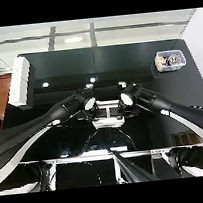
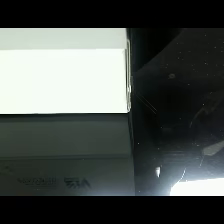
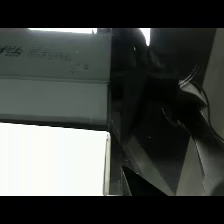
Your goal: Fold the box and place the chain.
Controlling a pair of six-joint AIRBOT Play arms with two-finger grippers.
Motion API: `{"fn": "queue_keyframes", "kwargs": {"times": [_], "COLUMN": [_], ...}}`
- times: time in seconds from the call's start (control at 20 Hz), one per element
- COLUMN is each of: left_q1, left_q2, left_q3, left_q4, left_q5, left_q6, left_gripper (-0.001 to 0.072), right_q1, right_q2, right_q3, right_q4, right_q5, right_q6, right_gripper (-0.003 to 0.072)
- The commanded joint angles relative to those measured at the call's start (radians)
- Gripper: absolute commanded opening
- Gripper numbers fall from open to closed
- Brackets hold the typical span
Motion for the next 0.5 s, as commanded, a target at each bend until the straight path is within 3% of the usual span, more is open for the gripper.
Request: {"fn": "queue_keyframes", "kwargs": {"times": [0.0,0.05,0.1,0.15,0.45], "left_q1": [0.001,0.001,0.001,0.001,0.001], "left_q2": [0.0,0.0,0.0,0.0,0.0], "left_q3": [0.001,0.001,0.001,0.001,0.001], "left_q4": [0.0,0.0,0.0,0.0,0.0], "left_q5": [0.0,-0.001,0.0,0.0,0.0], "left_q6": [-0.001,-0.001,-0.001,-0.001,-0.001], "left_gripper": [0.0032,0.0032,0.0032,0.0032,0.0032], "right_q1": [0.003,0.003,0.003,0.003,0.003], "right_q2": [-0.015,-0.017,-0.017,-0.017,-0.016], "right_q3": [0.0,0.0,0.0,0.0,0.001], "right_q4": [0.002,0.001,-0.001,-0.002,0.001], "right_q5": [-0.014,-0.02,-0.021,-0.016,-0.017], "right_q6": [0.0,-0.001,-0.001,-0.002,-0.027], "right_gripper": [0.0264,0.0126,0.0045,0.0018,0.0021]}}
